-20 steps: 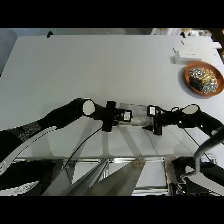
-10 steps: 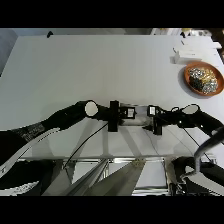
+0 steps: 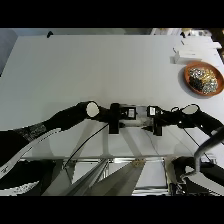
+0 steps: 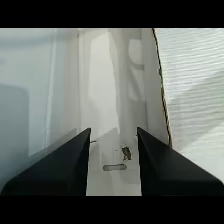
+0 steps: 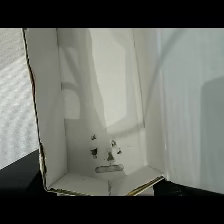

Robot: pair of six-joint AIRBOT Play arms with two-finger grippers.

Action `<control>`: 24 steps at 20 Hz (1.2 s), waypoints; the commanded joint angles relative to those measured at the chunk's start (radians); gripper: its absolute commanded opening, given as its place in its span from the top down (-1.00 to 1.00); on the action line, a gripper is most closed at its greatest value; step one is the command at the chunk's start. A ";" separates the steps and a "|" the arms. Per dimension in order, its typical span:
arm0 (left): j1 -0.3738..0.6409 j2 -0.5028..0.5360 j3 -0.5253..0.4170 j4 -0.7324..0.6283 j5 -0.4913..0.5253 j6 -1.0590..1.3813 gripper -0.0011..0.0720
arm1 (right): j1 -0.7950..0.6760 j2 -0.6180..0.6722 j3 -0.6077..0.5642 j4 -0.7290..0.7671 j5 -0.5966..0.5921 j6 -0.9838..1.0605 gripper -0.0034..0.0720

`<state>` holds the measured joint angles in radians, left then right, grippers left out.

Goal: Fold the box and place the chain.

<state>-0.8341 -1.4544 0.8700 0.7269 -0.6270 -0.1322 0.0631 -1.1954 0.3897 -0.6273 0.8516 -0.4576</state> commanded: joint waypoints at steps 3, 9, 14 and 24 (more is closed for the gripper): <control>0.039 0.116 0.000 0.107 -0.084 -0.254 0.95 | -0.001 0.001 0.000 0.003 -0.003 0.004 0.13; 0.166 0.290 0.000 0.545 -0.324 -1.135 0.96 | -0.001 0.001 0.000 0.003 -0.003 0.004 0.13; 0.237 0.206 -0.008 0.552 -0.368 -1.402 0.96 | -0.001 0.001 0.000 0.003 -0.003 0.004 0.13; 0.232 0.001 -0.008 0.296 -0.291 -1.326 0.95 | -0.001 0.001 0.000 0.003 -0.003 0.004 0.13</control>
